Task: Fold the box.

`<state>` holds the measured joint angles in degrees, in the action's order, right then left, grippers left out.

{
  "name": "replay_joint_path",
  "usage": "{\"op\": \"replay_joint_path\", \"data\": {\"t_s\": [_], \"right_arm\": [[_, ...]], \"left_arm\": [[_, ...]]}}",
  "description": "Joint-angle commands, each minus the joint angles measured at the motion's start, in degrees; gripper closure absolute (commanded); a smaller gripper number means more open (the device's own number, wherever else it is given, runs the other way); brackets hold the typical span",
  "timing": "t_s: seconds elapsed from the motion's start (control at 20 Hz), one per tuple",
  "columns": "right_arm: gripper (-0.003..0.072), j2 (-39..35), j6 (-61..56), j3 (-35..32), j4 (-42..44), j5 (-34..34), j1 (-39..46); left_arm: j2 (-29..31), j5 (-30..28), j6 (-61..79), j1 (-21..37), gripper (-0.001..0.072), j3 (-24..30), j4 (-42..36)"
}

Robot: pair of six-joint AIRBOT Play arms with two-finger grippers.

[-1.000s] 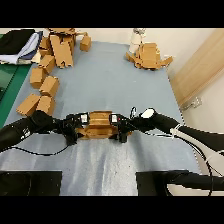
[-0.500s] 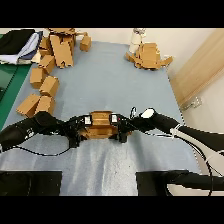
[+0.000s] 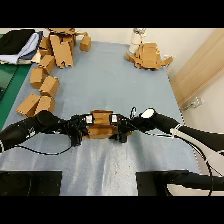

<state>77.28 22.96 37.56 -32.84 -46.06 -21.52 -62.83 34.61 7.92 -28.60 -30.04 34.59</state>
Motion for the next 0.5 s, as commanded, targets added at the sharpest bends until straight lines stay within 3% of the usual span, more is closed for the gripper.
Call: {"op": "replay_joint_path", "data": {"t_s": [0.0,0.45], "right_arm": [[0.0156,0.04,0.00,-0.02,0.00,0.00,-0.02],[0.0156,0.04,0.00,-0.02,0.00,-0.02,-0.02]], "left_arm": [[-0.04,-0.17,0.20,-0.37,0.0606,-0.33,-1.27],[-0.09,-2.95,2.64,-3.58,0.0605,-0.37,-1.70]]}}
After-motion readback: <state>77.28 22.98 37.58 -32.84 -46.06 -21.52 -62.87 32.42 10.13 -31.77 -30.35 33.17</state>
